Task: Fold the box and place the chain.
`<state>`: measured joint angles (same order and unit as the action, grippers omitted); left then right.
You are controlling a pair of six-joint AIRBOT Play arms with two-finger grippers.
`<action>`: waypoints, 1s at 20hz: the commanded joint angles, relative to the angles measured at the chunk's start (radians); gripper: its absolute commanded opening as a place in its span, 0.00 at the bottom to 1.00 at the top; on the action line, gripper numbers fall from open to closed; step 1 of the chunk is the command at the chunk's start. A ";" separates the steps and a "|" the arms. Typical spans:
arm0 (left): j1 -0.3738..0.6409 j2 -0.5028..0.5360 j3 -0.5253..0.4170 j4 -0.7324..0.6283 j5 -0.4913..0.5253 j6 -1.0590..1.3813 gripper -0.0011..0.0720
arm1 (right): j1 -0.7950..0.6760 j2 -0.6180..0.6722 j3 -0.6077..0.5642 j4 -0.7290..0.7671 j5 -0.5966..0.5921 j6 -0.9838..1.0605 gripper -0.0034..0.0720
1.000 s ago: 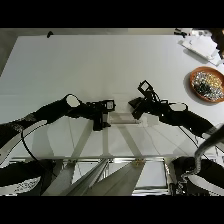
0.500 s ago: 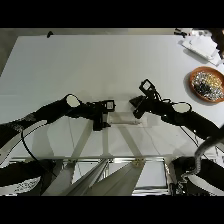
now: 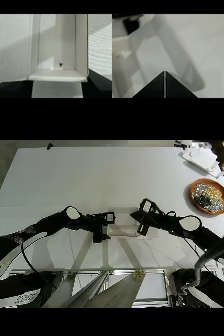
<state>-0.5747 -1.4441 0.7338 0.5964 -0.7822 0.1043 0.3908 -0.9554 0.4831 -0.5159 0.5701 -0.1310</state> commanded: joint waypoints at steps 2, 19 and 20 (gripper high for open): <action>0.000 -0.001 0.000 -0.001 0.000 0.000 0.63 | 0.001 0.008 0.001 -0.514 0.281 0.097 0.05; 0.000 -0.001 0.000 -0.001 0.000 0.000 0.63 | -0.001 -0.024 0.001 -0.581 0.194 0.261 0.75; 0.000 -0.001 0.000 0.000 0.000 0.000 0.63 | -0.001 -0.038 0.001 -0.545 0.192 0.261 0.75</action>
